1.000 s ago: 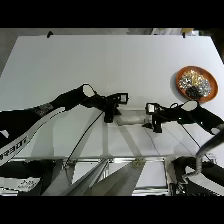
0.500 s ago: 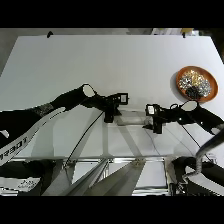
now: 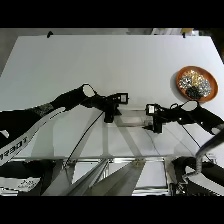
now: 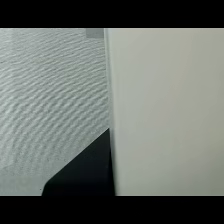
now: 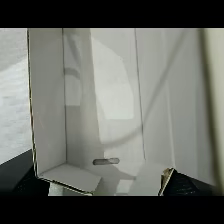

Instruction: Fold the box and place the chain.

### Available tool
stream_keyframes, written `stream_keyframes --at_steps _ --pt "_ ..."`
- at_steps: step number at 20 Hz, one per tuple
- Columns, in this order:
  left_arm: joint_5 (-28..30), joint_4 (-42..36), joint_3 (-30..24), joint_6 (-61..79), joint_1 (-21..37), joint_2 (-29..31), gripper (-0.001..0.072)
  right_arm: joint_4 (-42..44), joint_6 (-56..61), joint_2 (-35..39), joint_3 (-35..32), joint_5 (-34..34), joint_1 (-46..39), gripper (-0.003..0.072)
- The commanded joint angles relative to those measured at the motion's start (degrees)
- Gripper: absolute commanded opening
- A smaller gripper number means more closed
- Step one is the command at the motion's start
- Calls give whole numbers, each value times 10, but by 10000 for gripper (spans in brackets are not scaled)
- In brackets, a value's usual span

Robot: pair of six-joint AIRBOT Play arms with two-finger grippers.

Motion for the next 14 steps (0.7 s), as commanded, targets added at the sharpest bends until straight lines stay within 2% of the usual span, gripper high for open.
stream_keyframes --at_steps 1,14 --pt "0 0 0 0 0 0 9 12 -5 0 0 -5 0 705" --pt "0 0 0 0 0 0 9 6 2 31 0 34 -29 714"
